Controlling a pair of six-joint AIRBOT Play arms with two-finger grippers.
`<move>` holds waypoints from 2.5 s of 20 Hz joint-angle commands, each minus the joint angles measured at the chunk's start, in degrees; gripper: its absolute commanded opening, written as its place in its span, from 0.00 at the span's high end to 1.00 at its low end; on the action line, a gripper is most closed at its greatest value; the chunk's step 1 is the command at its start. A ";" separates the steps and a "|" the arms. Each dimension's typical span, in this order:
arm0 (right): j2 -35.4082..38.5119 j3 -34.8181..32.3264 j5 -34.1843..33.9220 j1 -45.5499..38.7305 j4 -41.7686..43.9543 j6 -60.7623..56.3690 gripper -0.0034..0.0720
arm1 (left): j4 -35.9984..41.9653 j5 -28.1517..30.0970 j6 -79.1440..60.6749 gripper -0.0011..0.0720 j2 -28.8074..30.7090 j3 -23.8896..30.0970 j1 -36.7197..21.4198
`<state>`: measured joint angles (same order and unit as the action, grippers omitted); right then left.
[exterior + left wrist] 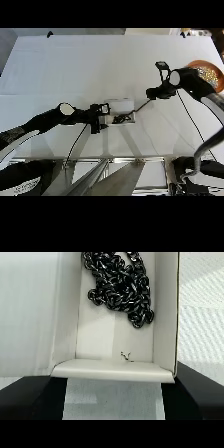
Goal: Fold the box and place the chain.
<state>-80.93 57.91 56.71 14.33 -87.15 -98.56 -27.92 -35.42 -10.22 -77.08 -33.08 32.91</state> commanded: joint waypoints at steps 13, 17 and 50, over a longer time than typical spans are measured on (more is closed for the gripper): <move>-7.13 0.04 -4.79 -0.15 -2.47 -0.81 0.79 | 0.00 0.00 0.00 0.97 0.02 0.02 0.04; -5.42 0.04 -1.27 -0.15 -2.97 2.62 0.94 | 0.00 0.02 0.00 0.97 0.02 0.02 0.04; 25.42 0.04 -3.41 27.21 22.88 3.89 0.93 | 0.00 0.00 0.00 0.97 0.02 0.02 0.04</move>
<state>-55.42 57.89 56.29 40.38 -65.80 -94.48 -27.92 -35.42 -10.20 -77.08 -33.08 32.91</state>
